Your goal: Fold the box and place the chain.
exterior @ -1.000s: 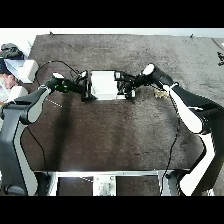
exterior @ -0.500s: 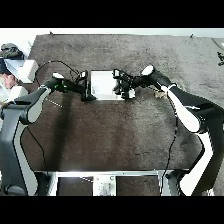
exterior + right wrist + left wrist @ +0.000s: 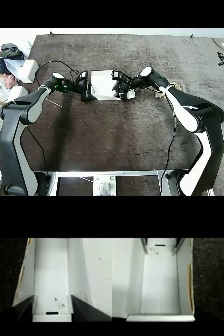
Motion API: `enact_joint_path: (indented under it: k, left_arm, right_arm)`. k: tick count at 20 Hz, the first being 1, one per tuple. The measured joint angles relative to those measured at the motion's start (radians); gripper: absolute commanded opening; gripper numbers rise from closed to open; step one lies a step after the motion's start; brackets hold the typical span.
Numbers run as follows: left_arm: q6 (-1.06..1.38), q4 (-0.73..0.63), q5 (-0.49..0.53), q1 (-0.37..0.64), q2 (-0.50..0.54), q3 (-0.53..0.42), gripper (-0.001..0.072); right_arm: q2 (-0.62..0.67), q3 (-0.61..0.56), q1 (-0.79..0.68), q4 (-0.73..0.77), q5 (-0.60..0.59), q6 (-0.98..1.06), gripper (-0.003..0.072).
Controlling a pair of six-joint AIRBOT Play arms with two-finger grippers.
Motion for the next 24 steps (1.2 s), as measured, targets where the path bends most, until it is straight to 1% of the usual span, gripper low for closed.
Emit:
enact_joint_path:
  k: [2, 3, 4, 5, 6, 7, 10, 13, 14, 18, 21, 24]
  left_arm:
    - [-0.001, 0.0, 0.0, 0.0, 0.0, 0.0, 0.0226]
    - [-0.001, 0.0, 0.0, 0.0, 0.0, 0.0, 0.0226]
    - [-0.001, 0.0, 0.0, 0.0, 0.0, 0.0, 0.0226]
    - [-0.001, 0.0, 0.0, 0.0, 0.0, 0.0, 0.0227]
    - [-0.001, 0.0, 0.0, 0.0, 0.0, 0.0, 0.0227]
    - [-0.001, -0.001, 0.001, 0.0, 0.0, 0.0, 0.0227]
    - [-0.002, -0.002, 0.001, 0.0, 0.0, 0.0, 0.0226]
    - [-0.002, -0.003, 0.001, 0.0, 0.0, 0.0, 0.0227]
    - [-0.002, -0.002, 0.001, 0.0, 0.0, 0.0, 0.0226]
    - [-0.002, -0.002, 0.001, 0.0, 0.0, 0.0, 0.0226]
    - [-0.002, -0.002, 0.001, 0.0, 0.0, 0.0, 0.0227]
    - [-0.002, -0.001, 0.001, 0.0, 0.0, 0.0, 0.0226]
  right_arm:
    - [0.0, 0.0, 0.0, -0.001, 0.001, -0.002, 0.0593]
    - [0.0, 0.0, 0.0, -0.002, 0.001, -0.003, 0.058]
    - [0.0, 0.0, 0.0, -0.003, 0.001, -0.003, 0.0489]
    - [0.0, 0.0, 0.0, -0.006, 0.002, -0.004, 0.0314]
    - [0.0, 0.0, 0.0, -0.014, 0.002, -0.004, 0.0185]
    - [0.001, 0.0, 0.0, -0.025, 0.003, 0.0, 0.0114]
    - [0.023, 0.0, -0.001, -0.1, 0.005, 0.085, 0.0115]
    - [0.065, 0.0, -0.003, -0.241, 0.011, 0.225, 0.0113]
    - [0.081, 0.0, -0.003, -0.288, 0.018, 0.275, -0.0004]
    - [0.157, 0.0, -0.022, -0.431, 0.051, 0.512, -0.0012]
    - [0.195, 0.0, -0.076, -0.466, 0.055, 0.729, -0.0012]
    - [0.199, -0.001, -0.159, -0.445, 0.06, 0.953, -0.0011]
